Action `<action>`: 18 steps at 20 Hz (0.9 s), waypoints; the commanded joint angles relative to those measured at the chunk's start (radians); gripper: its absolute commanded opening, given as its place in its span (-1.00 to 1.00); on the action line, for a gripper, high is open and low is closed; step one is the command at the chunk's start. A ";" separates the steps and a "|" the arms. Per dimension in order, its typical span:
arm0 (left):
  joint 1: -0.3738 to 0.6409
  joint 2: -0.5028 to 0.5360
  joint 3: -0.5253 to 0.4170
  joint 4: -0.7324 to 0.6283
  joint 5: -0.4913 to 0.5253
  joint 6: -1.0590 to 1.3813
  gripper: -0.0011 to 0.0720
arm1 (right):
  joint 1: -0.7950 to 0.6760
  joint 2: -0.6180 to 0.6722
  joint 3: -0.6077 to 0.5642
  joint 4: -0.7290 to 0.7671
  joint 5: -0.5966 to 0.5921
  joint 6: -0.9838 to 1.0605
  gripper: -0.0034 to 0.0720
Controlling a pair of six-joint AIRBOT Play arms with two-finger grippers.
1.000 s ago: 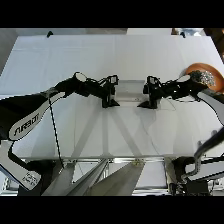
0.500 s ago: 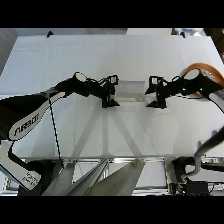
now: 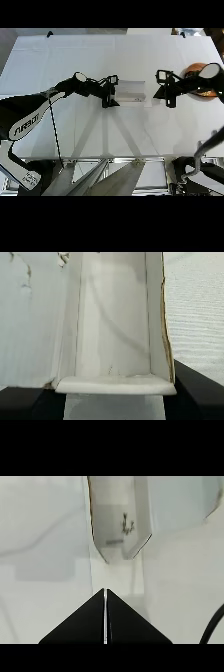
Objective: Fold the box and place the chain.
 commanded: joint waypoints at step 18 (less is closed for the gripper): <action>0.000 0.000 0.000 0.000 0.000 0.000 -0.54 | 0.079 -0.354 0.001 0.717 -0.284 0.322 -0.91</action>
